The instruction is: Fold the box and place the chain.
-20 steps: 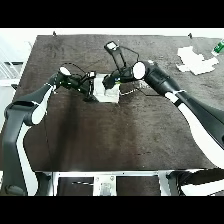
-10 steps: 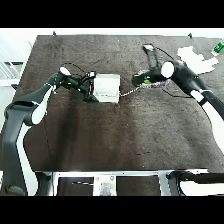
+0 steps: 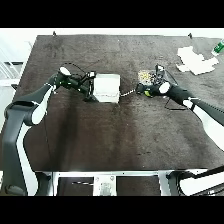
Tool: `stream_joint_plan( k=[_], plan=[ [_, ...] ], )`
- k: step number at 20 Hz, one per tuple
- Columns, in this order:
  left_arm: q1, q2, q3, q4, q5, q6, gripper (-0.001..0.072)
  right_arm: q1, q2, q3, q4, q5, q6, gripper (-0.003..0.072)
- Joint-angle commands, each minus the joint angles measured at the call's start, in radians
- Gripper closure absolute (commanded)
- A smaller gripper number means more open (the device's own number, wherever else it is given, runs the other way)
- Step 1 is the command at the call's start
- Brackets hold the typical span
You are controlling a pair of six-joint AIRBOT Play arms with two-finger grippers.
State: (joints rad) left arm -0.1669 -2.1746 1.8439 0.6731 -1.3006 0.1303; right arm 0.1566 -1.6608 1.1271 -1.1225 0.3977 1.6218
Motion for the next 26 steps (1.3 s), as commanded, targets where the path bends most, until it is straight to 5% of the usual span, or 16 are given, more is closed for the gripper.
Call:
stream_joint_plan(
  k=[1, 3, 5, 6, 7, 11, 17, 26],
  plan=[
    [0.0, 0.0, 0.001, 0.0, 0.001, 0.0, 0.0366, 0.031, -0.089, 0.051, 0.102, -0.09, -0.037, 0.0202],
    [0.0, 0.0, 0.001, 0.0, 0.0, 0.0, 0.0366, 0.037, -0.124, 0.1, 0.102, -0.095, -0.037, 0.0234],
    [0.0, 0.0, 0.001, 0.0, 0.001, 0.0, 0.0365, 0.034, -0.14, 0.123, 0.1, -0.106, -0.037, 0.0424],
    [0.0, 0.0, 0.001, 0.0, 0.001, 0.0, 0.0366, 0.029, -0.139, 0.123, 0.094, -0.109, -0.037, 0.0636],
    [0.0, 0.0, 0.001, 0.0, 0.001, 0.0, 0.0365, 0.028, -0.131, 0.123, 0.094, -0.088, -0.037, 0.0676],
    [0.0, 0.0, 0.001, 0.0, 0.0, 0.0, 0.0365, 0.068, 0.034, 0.122, 0.093, 0.058, -0.148, 0.0677],
    [0.0, 0.0, 0.001, 0.0, 0.0, 0.0, 0.0366, 0.212, 0.386, 0.13, 0.063, 0.064, -0.246, 0.0678],
    [0.0, 0.0, 0.001, 0.0, 0.0, 0.0, 0.0366, 0.466, 0.335, 0.13, 0.053, -0.121, -0.163, 0.0678]
  ],
)
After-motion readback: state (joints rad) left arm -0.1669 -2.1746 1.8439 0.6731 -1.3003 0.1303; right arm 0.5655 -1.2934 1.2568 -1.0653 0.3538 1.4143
